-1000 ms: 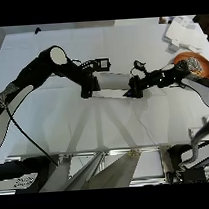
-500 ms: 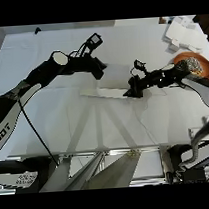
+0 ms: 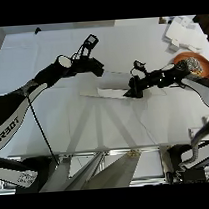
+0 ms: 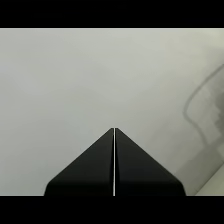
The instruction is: Fold the box and place the chain.
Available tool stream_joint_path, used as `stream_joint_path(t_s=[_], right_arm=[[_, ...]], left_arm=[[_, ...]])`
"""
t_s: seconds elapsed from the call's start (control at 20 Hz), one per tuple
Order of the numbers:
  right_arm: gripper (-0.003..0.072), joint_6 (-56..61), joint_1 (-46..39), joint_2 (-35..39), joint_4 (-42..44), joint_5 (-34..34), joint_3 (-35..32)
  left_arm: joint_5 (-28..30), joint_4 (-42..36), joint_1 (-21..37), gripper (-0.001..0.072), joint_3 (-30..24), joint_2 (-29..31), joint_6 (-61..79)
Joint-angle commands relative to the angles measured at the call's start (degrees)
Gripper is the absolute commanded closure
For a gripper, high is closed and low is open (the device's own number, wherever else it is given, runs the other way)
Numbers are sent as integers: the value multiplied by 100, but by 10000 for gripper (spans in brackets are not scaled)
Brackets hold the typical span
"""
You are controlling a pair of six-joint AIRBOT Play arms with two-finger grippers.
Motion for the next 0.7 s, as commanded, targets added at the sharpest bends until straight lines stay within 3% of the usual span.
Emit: stream_joint_path(t_s=[0.0, 0.15, 0.3, 0.45, 0.65], right_arm=[[281, 20, 0, -4, 20, -2, 2], [281, 20, 0, -4, 20, -2, 2], [281, 20, 0, -4, 20, -2, 2], [281, 20, 0, -4, 20, -2, 2], [281, 20, 0, -4, 20, -2, 2]], left_arm=[[-111, -7, -2, 701, 0, -24, -11], [-109, 96, -2, 700, 0, 83, 61], [-269, 929, 11, 700, 0, 452, 201], [-942, 1604, 127, 700, 0, 839, 199], [-1794, 1609, 339, 698, 2, 1294, 197]])
